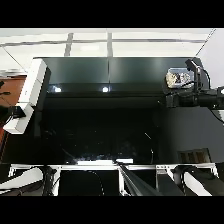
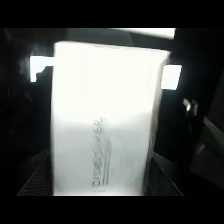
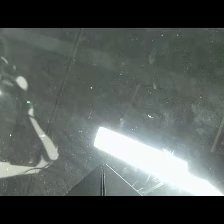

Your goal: Fold the box and place the chain.

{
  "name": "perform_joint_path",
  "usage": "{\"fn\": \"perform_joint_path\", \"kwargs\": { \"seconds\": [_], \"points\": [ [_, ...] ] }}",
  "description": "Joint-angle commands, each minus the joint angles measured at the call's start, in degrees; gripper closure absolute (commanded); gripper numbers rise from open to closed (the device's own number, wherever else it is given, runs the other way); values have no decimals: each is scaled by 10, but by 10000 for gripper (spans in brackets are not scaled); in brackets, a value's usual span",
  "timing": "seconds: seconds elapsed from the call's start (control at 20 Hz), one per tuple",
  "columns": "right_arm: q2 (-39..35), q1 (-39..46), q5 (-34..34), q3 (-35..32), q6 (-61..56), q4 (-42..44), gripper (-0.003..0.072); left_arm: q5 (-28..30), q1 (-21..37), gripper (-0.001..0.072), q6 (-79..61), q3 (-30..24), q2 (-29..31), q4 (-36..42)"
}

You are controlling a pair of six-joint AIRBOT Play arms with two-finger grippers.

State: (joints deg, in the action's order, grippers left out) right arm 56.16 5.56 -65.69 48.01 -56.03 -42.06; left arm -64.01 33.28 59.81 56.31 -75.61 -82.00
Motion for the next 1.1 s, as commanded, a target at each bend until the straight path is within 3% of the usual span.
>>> {"fn": "perform_joint_path", "kwargs": {
  "seconds": [0.0, 0.1, 0.35, 0.45, 0.55, 0.6, 0.7, 0.9, 1.05],
  "points": [
    [0, 0, 2, 0, -17, 0, 671, 67, -10, -2, -13, 3, -23, 18],
    [0, 0, 0, 0, -25, 1, 671, 60, -23, -2, -3, 38, -22, 17],
    [0, 0, 13, 0, -25, 0, 671, -27, -90, -2, 115, 224, -11, 17],
    [0, 0, 33, 0, -25, 0, 671, -52, -122, 35, 207, 265, 3, 29],
    [1, 0, 52, 0, -24, 0, 671, -86, -157, 563, 215, 265, 21, 90],
    [1, -3, 52, 0, -24, 0, 671, -109, -176, 668, 171, 248, 26, 125],
    [1, -12, 55, 0, -16, -17, 671, -127, -213, 683, 155, 189, 41, 165],
    [1, -13, 56, 0, -16, -50, 671, -10, -297, 683, 153, 3, 145, 166],
    [1, -13, 56, 0, -16, -50, 671, 75, -316, 682, 144, -136, 234, 163]
  ]
}}
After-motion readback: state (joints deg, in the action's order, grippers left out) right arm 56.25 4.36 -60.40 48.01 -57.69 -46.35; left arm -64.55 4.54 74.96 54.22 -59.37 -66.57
